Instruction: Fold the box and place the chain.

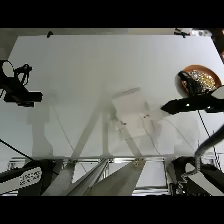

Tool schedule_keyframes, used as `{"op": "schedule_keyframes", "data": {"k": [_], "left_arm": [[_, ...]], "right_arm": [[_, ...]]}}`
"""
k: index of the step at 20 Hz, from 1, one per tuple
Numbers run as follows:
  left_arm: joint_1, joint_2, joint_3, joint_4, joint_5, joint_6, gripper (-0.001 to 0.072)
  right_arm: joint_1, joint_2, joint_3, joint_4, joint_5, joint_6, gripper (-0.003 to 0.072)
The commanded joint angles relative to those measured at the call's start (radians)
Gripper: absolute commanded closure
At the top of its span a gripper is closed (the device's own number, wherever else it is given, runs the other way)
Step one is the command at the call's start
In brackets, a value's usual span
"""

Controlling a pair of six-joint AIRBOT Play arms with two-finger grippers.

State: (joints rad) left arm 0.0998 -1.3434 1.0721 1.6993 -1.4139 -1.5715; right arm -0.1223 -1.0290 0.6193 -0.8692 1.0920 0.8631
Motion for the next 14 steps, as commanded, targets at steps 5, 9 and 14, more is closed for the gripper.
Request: {"op": "schedule_keyframes", "data": {"k": [5, 9, 14], "left_arm": [[0.001, 0.0, 0.0, 0.0, 0.0, 0.0, 0.0699], [0.001, 0.0, 0.0, -0.076, 0.076, -0.001, 0.0699], [0.0, -0.001, -0.001, -0.339, 0.181, 0.224, 0.0699]], "right_arm": [[0.38, 0.036, -0.146, 0.184, -0.455, 0.25, 0.0682], [0.504, 0.019, -0.146, 0.128, -0.573, 0.356, 0.0682], [0.516, 0.0, -0.146, 0.102, -0.558, 0.371, 0.0681]]}}
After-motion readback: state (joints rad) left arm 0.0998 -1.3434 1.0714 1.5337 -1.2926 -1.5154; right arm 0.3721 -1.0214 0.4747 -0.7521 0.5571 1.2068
